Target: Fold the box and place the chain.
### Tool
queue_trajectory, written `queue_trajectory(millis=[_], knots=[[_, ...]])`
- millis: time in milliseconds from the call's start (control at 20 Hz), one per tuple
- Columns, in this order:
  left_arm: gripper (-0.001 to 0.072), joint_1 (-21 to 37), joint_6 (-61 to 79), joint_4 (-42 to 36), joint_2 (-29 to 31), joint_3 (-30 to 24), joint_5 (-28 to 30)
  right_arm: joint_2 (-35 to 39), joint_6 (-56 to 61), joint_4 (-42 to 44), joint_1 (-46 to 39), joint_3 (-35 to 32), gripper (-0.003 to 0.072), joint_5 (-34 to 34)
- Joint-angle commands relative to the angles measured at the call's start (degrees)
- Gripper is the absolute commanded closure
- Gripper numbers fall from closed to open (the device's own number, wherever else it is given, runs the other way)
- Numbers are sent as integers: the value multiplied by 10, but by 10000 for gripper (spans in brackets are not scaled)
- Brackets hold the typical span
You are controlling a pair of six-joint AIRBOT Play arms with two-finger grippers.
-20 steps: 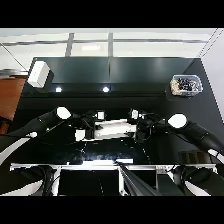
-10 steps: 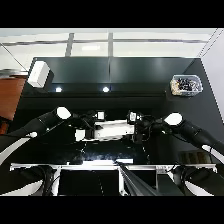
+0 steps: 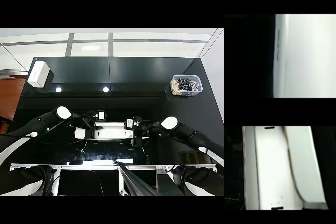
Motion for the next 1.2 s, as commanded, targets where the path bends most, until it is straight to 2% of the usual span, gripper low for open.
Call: queue_trajectory(millis=[0,550,1150], knots=[[677,0,-1,-2,0,0,0,-14,28,-10,17,0,-24,-23],[677,0,-1,-2,0,0,0,-15,42,-25,17,0,-25,-31],[677,0,-1,-2,-3,0,-2,-15,20,-35,17,0,-25,-2]])
